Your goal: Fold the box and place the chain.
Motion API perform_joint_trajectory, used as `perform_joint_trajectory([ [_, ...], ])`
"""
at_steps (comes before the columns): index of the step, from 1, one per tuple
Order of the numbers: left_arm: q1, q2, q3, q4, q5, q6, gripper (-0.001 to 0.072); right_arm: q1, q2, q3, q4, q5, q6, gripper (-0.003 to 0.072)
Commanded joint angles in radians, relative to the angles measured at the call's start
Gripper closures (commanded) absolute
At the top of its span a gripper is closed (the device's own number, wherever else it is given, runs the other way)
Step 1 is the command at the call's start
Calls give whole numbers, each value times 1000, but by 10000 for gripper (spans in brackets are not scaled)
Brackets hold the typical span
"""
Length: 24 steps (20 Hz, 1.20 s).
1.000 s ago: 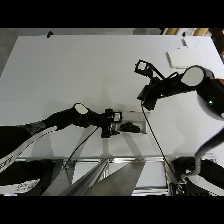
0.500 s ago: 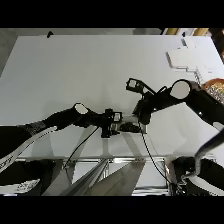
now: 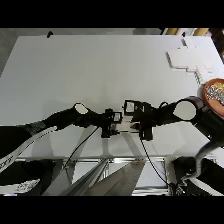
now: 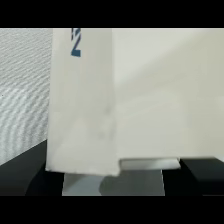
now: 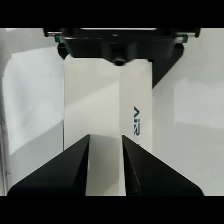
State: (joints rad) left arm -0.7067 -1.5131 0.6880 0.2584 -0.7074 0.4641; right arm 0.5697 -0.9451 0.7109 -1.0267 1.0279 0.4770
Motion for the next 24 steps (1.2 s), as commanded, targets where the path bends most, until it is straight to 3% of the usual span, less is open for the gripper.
perform_joint_trajectory([
  [1, 1, 0, 0, 0, 0, 0, 457, 17, 14, -32, -28, -36, -15, 413],
  [12, 1, 0, 0, 0, 0, 0, 457, 17, 14, -56, -116, -111, -15, 411],
  [14, 1, 0, 0, 0, 0, 0, 457, 17, 14, -56, -120, -109, -15, 511],
  [15, 1, 0, 0, 0, 0, 0, 457, 17, 14, -58, -120, -109, -15, 521],
  [24, 1, 0, 0, 0, 0, 0, 457, 17, 12, -109, -117, -185, -16, 524],
])
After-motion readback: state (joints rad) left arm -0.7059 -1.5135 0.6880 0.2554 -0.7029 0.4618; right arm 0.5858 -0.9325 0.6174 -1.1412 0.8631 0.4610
